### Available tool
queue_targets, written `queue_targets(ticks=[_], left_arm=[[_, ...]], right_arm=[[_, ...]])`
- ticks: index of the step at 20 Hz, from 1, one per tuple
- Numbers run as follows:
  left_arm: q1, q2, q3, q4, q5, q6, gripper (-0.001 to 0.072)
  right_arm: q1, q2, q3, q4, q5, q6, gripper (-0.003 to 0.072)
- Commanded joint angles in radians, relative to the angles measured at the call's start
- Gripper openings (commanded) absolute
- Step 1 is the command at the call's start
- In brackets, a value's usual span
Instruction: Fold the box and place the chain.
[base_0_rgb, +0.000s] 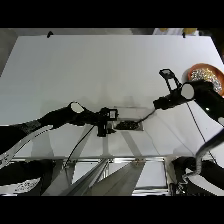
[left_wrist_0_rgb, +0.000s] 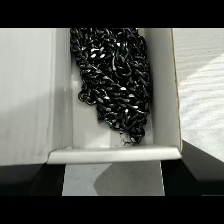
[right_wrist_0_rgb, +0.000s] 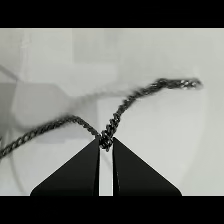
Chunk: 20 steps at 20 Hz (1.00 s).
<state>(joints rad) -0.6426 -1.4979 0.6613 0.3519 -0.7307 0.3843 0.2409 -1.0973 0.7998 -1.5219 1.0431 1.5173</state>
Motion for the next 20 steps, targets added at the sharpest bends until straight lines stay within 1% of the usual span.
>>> queue_targets(ticks=[1,3,5,9,11,13,17,20], left_arm=[[0.000,0.001,0.000,0.000,-0.002,0.000,0.0275],[0.000,0.001,0.000,0.000,-0.007,0.000,0.0275],[0.000,0.001,0.000,0.000,-0.006,0.000,0.0275],[0.000,0.001,0.000,0.000,-0.006,0.000,0.0275],[0.000,0.001,0.000,0.000,-0.006,0.000,0.0275],[0.000,0.001,0.000,0.000,-0.007,0.000,0.0275],[0.000,0.001,0.000,0.000,-0.006,0.000,0.0275],[0.000,0.001,0.000,0.000,-0.006,0.000,0.0275]], right_arm=[[0.049,0.179,0.001,0.034,0.101,-0.035,0.0017],[0.089,0.274,0.001,0.088,0.127,-0.034,0.0017],[0.131,0.349,0.001,0.172,0.139,-0.035,0.0017],[0.201,0.430,0.001,0.361,0.120,-0.089,0.0017],[0.225,0.436,0.001,0.443,0.091,-0.117,0.0017],[0.247,0.435,0.001,0.494,0.037,-0.140,0.0017],[0.304,0.409,-0.042,0.498,-0.124,-0.139,0.0017],[0.344,0.324,-0.078,0.499,-0.161,-0.139,0.0018]])
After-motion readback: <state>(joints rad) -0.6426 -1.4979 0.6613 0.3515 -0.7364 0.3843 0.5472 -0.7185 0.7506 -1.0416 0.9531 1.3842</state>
